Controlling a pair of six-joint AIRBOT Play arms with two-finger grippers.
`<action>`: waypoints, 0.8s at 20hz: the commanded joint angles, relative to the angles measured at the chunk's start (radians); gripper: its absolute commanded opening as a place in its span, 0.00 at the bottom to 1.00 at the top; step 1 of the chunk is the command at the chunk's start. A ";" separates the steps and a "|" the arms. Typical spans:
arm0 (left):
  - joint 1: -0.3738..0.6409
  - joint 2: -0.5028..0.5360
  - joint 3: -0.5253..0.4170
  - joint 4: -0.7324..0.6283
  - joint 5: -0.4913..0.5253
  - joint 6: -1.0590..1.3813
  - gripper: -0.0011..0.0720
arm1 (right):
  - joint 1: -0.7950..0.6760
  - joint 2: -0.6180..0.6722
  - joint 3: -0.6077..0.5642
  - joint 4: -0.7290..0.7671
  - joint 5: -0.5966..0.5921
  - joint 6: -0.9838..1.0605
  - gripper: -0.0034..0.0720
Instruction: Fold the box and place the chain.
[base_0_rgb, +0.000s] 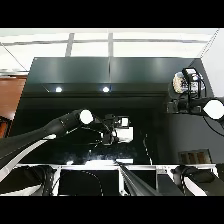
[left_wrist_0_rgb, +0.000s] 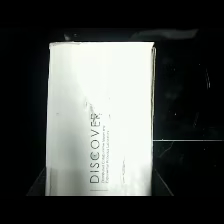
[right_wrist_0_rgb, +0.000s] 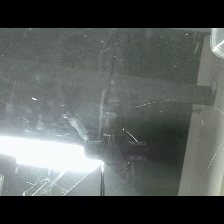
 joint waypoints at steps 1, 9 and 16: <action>0.012 0.017 0.002 0.019 0.023 -0.135 0.48 | -0.001 0.000 0.000 0.007 0.000 0.003 0.05; 0.562 0.066 0.097 0.027 0.045 -0.303 0.48 | -0.001 0.000 0.000 0.015 -0.001 0.003 0.05; 1.016 -0.210 0.494 0.101 0.062 -0.433 0.49 | -0.001 0.000 0.000 0.055 -0.005 0.007 0.05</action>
